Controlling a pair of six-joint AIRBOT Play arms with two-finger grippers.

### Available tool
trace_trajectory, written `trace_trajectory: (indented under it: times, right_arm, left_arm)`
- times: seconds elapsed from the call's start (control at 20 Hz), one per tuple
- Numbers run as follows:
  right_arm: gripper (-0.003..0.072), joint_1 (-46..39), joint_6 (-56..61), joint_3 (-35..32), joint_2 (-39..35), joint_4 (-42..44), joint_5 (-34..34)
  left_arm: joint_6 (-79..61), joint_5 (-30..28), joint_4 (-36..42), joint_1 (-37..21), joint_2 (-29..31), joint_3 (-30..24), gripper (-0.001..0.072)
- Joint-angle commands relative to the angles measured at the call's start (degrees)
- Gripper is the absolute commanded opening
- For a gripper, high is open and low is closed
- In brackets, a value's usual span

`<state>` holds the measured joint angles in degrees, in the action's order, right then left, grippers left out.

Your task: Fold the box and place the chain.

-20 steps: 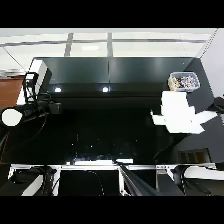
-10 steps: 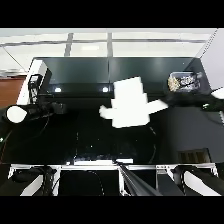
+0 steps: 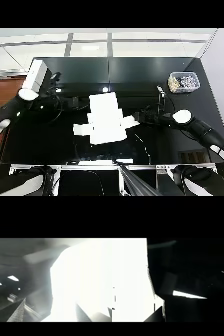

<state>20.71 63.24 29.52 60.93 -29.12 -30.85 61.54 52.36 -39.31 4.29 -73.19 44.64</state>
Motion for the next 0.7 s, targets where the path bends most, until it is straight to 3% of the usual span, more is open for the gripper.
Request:
trace_trajectory:
  times: [0.0,0.15,0.35,0.55,0.6,0.65]
  right_arm:
    - [0.0014,2.34,0.44,-0.55,-0.11,0.15,1.73]
    - [0.0015,2.34,0.42,-0.55,-0.11,0.15,1.73]
    - [0.0014,2.34,0.42,-0.55,-0.11,0.15,1.57]
    - [0.0015,2.34,0.42,-0.55,-0.11,0.15,1.57]
    - [0.0015,2.34,0.42,-0.55,-0.11,0.15,1.57]
    - [0.0014,2.34,0.42,-0.55,-0.11,0.13,1.55]
  left_arm:
    - [-4.87,17.44,11.04,-0.74,-15.19,8.52,0.0691]
    - [-4.76,24.04,8.63,1.31,-21.66,12.98,0.0691]
    - [-9.44,29.16,3.76,3.63,-23.37,14.19,0.0679]
    - [-20.55,34.88,3.43,4.00,-23.37,14.16,0.0363]
    - [-21.99,34.42,3.23,4.37,-23.37,14.16,0.0298]
    - [-22.75,33.07,3.28,4.61,-23.37,14.16,0.0183]
